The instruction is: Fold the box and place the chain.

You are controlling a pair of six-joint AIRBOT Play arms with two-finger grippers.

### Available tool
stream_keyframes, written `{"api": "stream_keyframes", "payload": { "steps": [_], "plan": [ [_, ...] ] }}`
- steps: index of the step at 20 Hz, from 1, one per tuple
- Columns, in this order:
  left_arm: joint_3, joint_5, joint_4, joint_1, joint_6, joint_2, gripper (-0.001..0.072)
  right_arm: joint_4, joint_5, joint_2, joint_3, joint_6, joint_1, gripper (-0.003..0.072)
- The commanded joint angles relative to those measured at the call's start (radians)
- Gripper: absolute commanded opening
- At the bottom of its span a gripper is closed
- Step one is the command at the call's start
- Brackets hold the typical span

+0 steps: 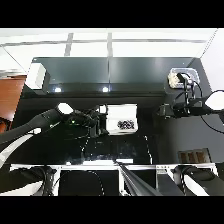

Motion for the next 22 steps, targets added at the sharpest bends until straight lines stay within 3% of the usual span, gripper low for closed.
{"api": "stream_keyframes", "payload": {
  "steps": [1,5,6,7,8,11,16,20,22],
  "plan": [
    [0.002,0.014,0.037,-0.021,-0.004,-0.002,0.0709,0.015,-0.047,-0.011,0.000,0.000,0.006,0.0364],
    [0.003,0.027,0.036,-0.021,-0.018,-0.002,0.0688,0.015,-0.228,-0.071,0.000,0.001,0.096,0.0366],
    [0.003,0.029,0.036,-0.021,-0.019,-0.002,0.0610,0.020,-0.291,-0.095,0.000,0.002,0.122,0.0399],
    [0.003,0.031,0.036,-0.021,-0.021,-0.002,0.0458,0.050,-0.359,-0.121,0.000,0.002,0.139,0.0616],
    [0.003,0.030,0.037,-0.022,-0.021,-0.002,0.0346,0.095,-0.420,-0.146,0.002,0.000,0.143,0.0680],
    [0.003,0.031,0.037,-0.022,-0.021,-0.002,0.0325,0.191,-0.512,-0.270,0.063,-0.044,0.140,0.0678],
    [0.003,0.030,0.037,-0.022,-0.021,-0.002,0.0325,0.445,-0.350,-0.461,0.178,-0.531,0.155,0.0676],
    [0.003,0.030,0.036,-0.022,-0.021,-0.002,0.0325,0.376,-0.097,-0.426,0.226,-0.978,0.144,0.0676],
    [0.003,0.030,0.037,-0.022,-0.021,-0.002,0.0325,0.365,-0.054,-0.393,0.238,-1.120,0.145,0.0676]
  ]
}}
